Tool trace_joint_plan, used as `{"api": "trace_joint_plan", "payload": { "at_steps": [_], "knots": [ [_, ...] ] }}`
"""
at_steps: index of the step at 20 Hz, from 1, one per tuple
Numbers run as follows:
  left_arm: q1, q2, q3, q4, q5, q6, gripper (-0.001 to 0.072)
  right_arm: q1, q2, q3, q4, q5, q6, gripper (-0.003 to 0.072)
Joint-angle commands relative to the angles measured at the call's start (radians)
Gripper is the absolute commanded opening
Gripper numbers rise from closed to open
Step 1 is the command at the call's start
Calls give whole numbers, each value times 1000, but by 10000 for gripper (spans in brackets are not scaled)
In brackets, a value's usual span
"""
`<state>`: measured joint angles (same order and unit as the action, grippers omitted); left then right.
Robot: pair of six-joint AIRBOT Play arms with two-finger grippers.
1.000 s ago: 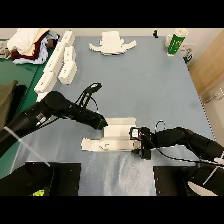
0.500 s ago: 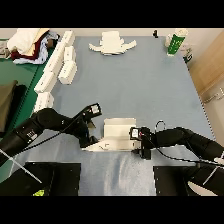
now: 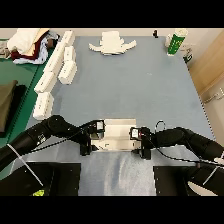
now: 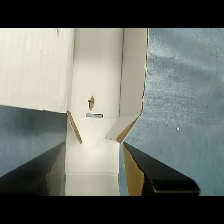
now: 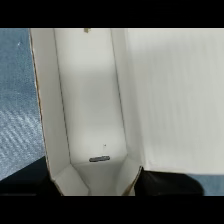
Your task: Fold the box.
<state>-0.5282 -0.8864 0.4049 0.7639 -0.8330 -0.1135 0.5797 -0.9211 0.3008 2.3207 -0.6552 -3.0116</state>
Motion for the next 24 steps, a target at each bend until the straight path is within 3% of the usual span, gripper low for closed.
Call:
{"api": "trace_joint_plan", "payload": {
  "at_steps": [1, 2, 3, 5, 6, 12, 14, 18, 24],
  "knots": [
    [-54, -38, -4, -67, 59, 55, 503, 0, 0, -1, -3, 0, 0, 517],
    [-68, -39, -4, -69, 57, 55, 286, 0, 0, -1, -3, 0, 0, 517],
    [-78, -39, -4, -73, 60, 55, 212, 0, 0, -1, -2, 0, 0, 517],
    [-84, -39, -4, -97, 89, 55, 209, 0, 0, -1, -3, 0, 0, 517],
    [-84, -39, -4, -113, 102, 55, 112, 0, 0, -1, -3, 0, 0, 517],
    [-127, -69, -4, -200, 127, 107, 107, 0, 0, -1, -3, 0, 0, 517],
    [-138, -80, -4, -199, 127, 106, 198, 0, 0, -1, -3, 0, 0, 517],
    [-138, -80, -4, -196, 128, 105, 606, 0, 0, -1, -5, 0, 0, 517],
    [-137, -80, -4, -196, 146, 97, 606, 0, 0, -1, -6, 0, 0, 517]
  ]
}}
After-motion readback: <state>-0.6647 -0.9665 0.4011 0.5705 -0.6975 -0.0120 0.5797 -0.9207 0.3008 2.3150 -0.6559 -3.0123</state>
